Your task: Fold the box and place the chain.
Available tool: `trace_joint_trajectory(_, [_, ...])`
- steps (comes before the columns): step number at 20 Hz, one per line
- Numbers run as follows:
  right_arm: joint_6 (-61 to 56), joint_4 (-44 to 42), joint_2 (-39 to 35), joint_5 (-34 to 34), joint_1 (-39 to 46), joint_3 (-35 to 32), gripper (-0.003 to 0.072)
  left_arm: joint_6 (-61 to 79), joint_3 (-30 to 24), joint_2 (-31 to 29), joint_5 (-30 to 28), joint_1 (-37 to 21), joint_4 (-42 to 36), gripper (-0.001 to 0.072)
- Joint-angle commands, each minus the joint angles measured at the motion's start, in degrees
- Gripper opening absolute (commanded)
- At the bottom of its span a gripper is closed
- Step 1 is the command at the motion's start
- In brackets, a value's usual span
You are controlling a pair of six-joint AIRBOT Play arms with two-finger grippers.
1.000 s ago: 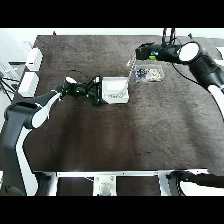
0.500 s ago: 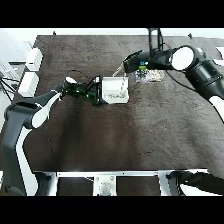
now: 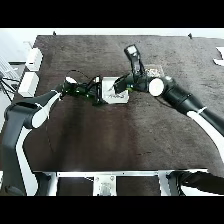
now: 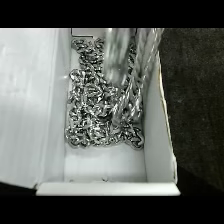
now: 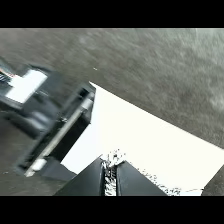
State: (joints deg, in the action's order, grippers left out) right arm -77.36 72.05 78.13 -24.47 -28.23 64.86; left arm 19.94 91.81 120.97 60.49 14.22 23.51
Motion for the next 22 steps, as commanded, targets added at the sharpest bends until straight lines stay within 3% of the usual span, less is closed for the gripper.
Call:
trace_joint_trajectory(1, [-0.1,0.0,3.8,11.0,-0.3,-5.0,-0.0004,0.0,0.0,0.0,0.0,0.0,0.0,0.0526])
trace_joint_trajectory(6, [0.0,0.0,9.0,12.6,-0.2,-5.0,0.0008,0.0,0.0,0.0,0.0,0.0,0.0,0.0526])
trace_joint_trajectory(7, [0.0,0.0,9.0,12.6,-0.2,-5.0,0.0193,0.0,0.0,0.0,0.0,0.0,0.0,0.0526])
trace_joint_trajectory(8, [0.0,0.1,8.7,12.7,-0.2,-4.8,0.0501,0.0,0.0,0.0,0.0,0.0,0.0,0.0526])
trace_joint_trajectory(9, [0.0,0.2,7.9,12.7,-0.1,-4.6,0.0559,0.0,0.0,0.0,0.0,0.0,0.0,0.0526])
trace_joint_trajectory(16, [12.0,1.8,-7.6,12.7,1.3,-4.6,0.0554,0.0,0.0,0.0,0.0,0.0,0.0,0.0526])
trace_joint_trajectory(18, [14.3,2.6,-11.7,14.4,4.6,-4.6,0.0311,0.0,0.0,0.0,0.0,0.0,0.0,0.0526])
trace_joint_trajectory(20, [16.2,2.6,-12.2,14.2,10.6,-3.8,0.0235,0.0,0.0,0.0,0.0,0.0,0.0,0.0526])
trace_joint_trajectory(22, [19.0,1.4,-10.4,10.3,15.6,-1.6,0.0215,0.0,0.0,0.0,0.0,0.0,0.0,0.0526])
